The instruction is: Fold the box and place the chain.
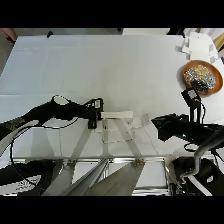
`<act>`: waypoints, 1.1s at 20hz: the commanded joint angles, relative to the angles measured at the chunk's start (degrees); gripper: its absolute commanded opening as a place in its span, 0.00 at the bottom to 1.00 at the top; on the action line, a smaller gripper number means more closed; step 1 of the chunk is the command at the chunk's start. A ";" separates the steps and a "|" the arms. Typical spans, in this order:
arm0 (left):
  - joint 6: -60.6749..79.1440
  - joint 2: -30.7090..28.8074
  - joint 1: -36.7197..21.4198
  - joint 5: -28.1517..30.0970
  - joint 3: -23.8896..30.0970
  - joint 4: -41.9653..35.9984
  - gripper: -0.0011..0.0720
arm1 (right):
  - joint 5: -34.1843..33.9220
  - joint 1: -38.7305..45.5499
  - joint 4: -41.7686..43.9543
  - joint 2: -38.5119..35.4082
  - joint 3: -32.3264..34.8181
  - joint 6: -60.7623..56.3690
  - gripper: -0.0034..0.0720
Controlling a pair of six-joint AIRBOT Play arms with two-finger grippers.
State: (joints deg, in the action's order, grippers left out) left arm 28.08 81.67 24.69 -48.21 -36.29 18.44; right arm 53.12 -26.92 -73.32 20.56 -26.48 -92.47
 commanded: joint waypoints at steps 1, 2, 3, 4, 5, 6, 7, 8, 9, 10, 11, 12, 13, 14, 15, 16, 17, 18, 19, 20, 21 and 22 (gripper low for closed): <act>-0.02 0.04 0.04 0.00 0.04 0.04 0.03 | 0.04 -0.04 -0.02 -0.04 -0.04 0.55 0.30; 0.00 0.04 0.04 -0.02 0.04 0.07 0.03 | 0.04 -0.04 0.02 -0.07 -0.04 1.97 0.30; 0.00 0.04 0.04 0.00 0.04 0.07 0.03 | 0.00 -0.04 0.09 -0.04 -0.04 3.67 0.30; -0.02 0.04 0.04 0.00 0.04 0.04 0.03 | 0.00 -0.04 0.28 -0.04 -0.04 5.70 0.24; -0.02 0.04 0.04 -0.02 0.04 0.04 0.03 | 0.02 -0.04 0.39 -0.04 -0.04 7.72 0.16; -0.02 0.04 0.04 -0.02 0.04 0.04 0.03 | 0.02 -0.04 0.52 -0.04 -0.04 9.97 0.09; -0.02 0.04 0.04 0.00 0.04 0.04 0.03 | -0.09 -0.04 0.52 0.02 0.00 12.79 0.06; -0.02 0.04 0.04 -0.02 0.04 0.07 0.03 | -0.39 -0.04 0.55 0.35 0.02 16.57 0.06; -0.02 0.04 0.04 -0.02 0.04 0.07 0.03 | -1.03 -0.04 1.64 0.98 0.04 21.57 0.06; 0.00 0.04 0.04 0.00 0.04 0.07 0.03 | -1.77 -0.04 3.85 2.03 0.07 28.17 0.06; -0.02 0.04 0.04 -0.02 0.04 0.07 0.03 | -2.25 -0.04 7.19 3.61 0.07 36.26 0.05; -0.02 0.04 0.04 -0.02 0.04 0.07 0.03 | -2.36 -0.04 11.17 5.86 0.07 44.96 0.06; 0.00 0.04 0.04 0.00 0.04 0.07 0.03 | -2.29 -0.04 14.14 8.74 0.07 51.36 0.06; 0.00 0.04 0.04 -0.02 0.04 0.04 0.03 | -2.32 -0.04 15.08 11.87 0.07 54.84 0.06; -0.02 0.04 0.04 0.00 0.04 0.07 0.03 | -2.25 -0.07 14.47 15.58 0.07 58.84 0.06; -0.02 0.04 0.04 0.00 0.04 0.04 0.03 | -2.95 -0.81 13.00 18.62 0.04 62.42 0.08; -0.02 0.04 0.04 -0.04 0.04 0.07 0.03 | -3.69 -2.12 13.03 21.33 0.04 64.32 0.16; -0.02 0.04 0.04 0.00 0.04 0.04 0.03 | -3.96 -3.61 13.20 23.37 0.04 64.50 0.19; -0.02 0.04 0.04 0.00 0.04 0.04 0.03 | -4.09 -4.37 13.77 24.61 0.13 64.50 0.20; -0.02 0.04 0.04 -0.02 0.04 0.07 0.03 | -4.35 -4.39 12.81 24.98 0.17 64.48 0.32; -0.02 0.04 0.04 -0.22 0.04 0.07 0.03 | -4.98 -4.68 10.91 24.79 0.26 64.48 0.53; -0.02 0.04 0.04 -0.20 0.04 0.04 0.03 | -6.71 -5.20 8.83 24.37 0.79 64.50 0.76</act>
State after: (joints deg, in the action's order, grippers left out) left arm 28.05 81.67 24.69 -48.27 -36.29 18.50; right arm 48.75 -30.72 -61.54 42.96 -26.17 -31.51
